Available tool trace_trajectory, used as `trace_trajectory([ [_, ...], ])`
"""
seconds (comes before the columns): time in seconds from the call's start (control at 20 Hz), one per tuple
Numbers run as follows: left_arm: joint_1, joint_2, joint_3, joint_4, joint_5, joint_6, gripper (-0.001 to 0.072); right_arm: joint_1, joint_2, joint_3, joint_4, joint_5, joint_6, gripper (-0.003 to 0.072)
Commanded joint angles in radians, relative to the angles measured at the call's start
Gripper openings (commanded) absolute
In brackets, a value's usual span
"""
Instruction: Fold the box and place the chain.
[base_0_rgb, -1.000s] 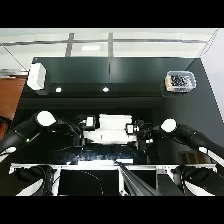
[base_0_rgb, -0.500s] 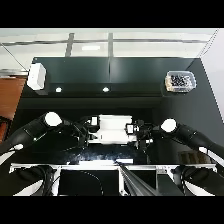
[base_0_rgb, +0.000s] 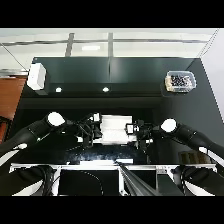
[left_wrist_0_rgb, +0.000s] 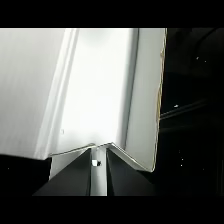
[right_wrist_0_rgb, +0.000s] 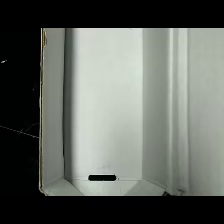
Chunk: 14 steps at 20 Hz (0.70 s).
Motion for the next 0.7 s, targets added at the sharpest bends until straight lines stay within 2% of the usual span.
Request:
trace_trajectory([
  [0.0, -0.035, -0.007, 0.000, -0.029, 0.077, 0.000, 0.0122, 0.000, -0.001, -0.001, 0.000, 0.000, 0.000, 0.0495],
  [0.35, -0.050, -0.007, -0.001, -0.024, 0.097, 0.000, 0.0127, 0.000, -0.001, -0.001, 0.000, 0.000, 0.000, 0.0495],
  [0.4, -0.050, -0.007, -0.001, -0.022, 0.098, 0.000, 0.0180, 0.000, -0.001, -0.001, 0.000, 0.000, 0.000, 0.0495],
  [0.45, -0.050, -0.007, -0.001, -0.022, 0.098, 0.000, 0.0283, 0.000, -0.001, -0.001, 0.000, 0.000, 0.000, 0.0495],
  [0.65, -0.050, -0.007, -0.001, -0.022, 0.094, 0.000, 0.0296, 0.000, -0.001, -0.001, 0.000, 0.000, 0.000, 0.0494],
])
